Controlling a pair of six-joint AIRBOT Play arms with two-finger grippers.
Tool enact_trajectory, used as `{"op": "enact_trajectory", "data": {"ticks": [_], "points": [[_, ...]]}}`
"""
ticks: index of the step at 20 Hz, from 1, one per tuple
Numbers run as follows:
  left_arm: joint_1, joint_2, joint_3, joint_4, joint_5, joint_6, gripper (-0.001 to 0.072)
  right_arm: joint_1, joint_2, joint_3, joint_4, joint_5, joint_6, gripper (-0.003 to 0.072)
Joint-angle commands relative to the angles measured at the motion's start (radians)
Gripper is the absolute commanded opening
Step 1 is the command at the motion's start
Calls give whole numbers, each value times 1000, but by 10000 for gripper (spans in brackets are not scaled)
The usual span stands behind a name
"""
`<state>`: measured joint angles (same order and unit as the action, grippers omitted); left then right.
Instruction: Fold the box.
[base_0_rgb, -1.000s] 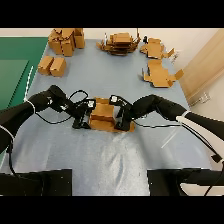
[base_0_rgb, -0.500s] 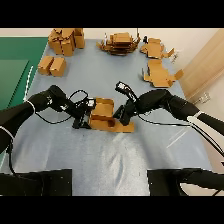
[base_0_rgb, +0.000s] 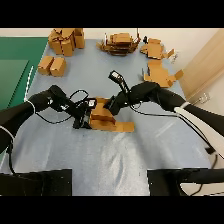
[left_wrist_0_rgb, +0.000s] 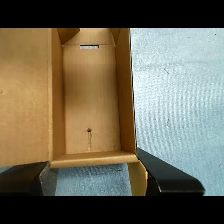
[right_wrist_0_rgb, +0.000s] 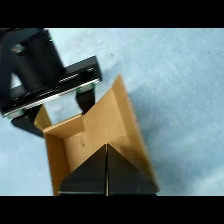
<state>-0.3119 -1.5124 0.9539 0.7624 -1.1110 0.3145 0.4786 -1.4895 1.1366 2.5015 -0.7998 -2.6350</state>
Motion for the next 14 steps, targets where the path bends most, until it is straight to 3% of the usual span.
{"op": "enact_trajectory", "data": {"ticks": [1,6,14], "points": [[0,-1,0,1,3,-1,296,1,-141,114,-29,-19,84,7],[0,-1,0,1,3,-1,296,-17,-298,213,-87,-251,219,7],[0,-1,0,1,10,-1,295,-19,-334,283,-87,-402,229,5]]}}
